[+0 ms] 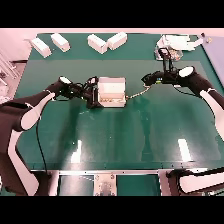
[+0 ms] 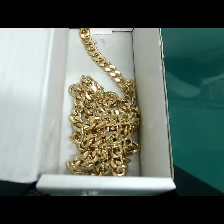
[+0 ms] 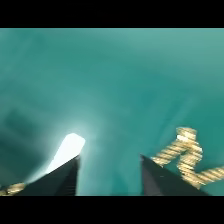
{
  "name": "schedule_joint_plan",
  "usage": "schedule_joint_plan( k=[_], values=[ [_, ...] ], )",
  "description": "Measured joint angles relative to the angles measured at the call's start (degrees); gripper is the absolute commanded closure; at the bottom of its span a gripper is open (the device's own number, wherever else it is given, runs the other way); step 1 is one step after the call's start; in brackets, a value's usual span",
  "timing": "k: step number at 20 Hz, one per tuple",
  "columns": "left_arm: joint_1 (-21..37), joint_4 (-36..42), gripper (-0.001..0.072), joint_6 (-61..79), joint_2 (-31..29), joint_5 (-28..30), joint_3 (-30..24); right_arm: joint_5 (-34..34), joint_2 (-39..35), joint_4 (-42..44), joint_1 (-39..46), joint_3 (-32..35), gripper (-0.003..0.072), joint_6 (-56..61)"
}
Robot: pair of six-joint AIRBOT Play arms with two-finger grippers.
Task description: Fold the box and place the chain.
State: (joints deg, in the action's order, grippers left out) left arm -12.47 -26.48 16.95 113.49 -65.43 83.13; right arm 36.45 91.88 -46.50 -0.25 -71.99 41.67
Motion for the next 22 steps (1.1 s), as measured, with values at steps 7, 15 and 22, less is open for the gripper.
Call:
schedule_joint_plan(
  k=[7, 15, 22],
  values=[
    [0.0, 0.0, 0.0141, 0.0, 0.0, 0.0, 0.0, -8.2, 2.6, -6.1, 0.7, 3.3, 0.0114, 4.7],
    [0.0, 0.0, 0.0141, 0.0, 0.0, 0.0, 0.0, -9.4, 5.6, -12.1, 1.0, 3.6, 0.0115, 9.7],
    [0.0, 0.0, 0.0141, 0.0, 0.0, 0.0, 0.0, -11.4, 7.9, -12.6, 0.7, 2.6, 0.0502, 10.3]
  ],
)
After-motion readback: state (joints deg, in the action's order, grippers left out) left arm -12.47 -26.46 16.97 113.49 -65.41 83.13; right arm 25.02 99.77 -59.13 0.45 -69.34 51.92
